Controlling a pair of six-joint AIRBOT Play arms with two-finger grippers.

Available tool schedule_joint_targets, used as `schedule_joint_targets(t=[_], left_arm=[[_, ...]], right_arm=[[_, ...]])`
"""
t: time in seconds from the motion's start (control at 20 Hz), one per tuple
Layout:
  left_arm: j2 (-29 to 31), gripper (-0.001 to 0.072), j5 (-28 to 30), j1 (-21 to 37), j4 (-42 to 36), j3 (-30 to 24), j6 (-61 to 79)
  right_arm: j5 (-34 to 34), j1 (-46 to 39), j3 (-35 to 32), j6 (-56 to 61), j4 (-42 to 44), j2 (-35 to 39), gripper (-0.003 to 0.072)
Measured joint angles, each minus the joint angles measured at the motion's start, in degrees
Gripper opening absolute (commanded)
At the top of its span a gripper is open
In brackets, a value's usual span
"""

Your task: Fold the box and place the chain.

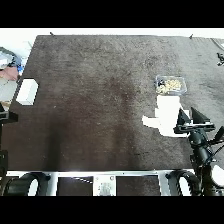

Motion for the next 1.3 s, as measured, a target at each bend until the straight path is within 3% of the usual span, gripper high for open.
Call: schedule_joint_targets(t=[0.45,0.6,0.8,0.95,1.1,1.3], left_arm=[[0.00,0.0013,0.00,0.00,0.00,-0.09,0.00],[0.00,0.0013,0.00,0.00,0.02,-0.09,0.00],[0.00,0.0013,0.00,0.00,0.00,-0.09,0.00],[0.00,0.0014,0.00,0.00,0.00,-0.09,0.00],[0.00,0.0013,0.00,0.00,0.00,-0.11,0.00],[0.00,0.0013,0.00,0.00,0.00,-0.11,0.00]], right_arm=[[-0.02,0.00,0.57,0.00,0.00,-0.02,0.0462],[-2.97,0.02,2.91,0.42,0.15,-1.27,0.0471],[-7.26,-0.09,10.23,1.29,0.42,-10.60,0.0472],[-7.82,-1.88,18.05,1.40,0.61,-23.50,0.0473],[0.44,-7.69,26.25,3.41,0.28,-37.42,0.0472],[20.63,-21.33,35.95,15.02,-10.23,-51.25,0.0472]])
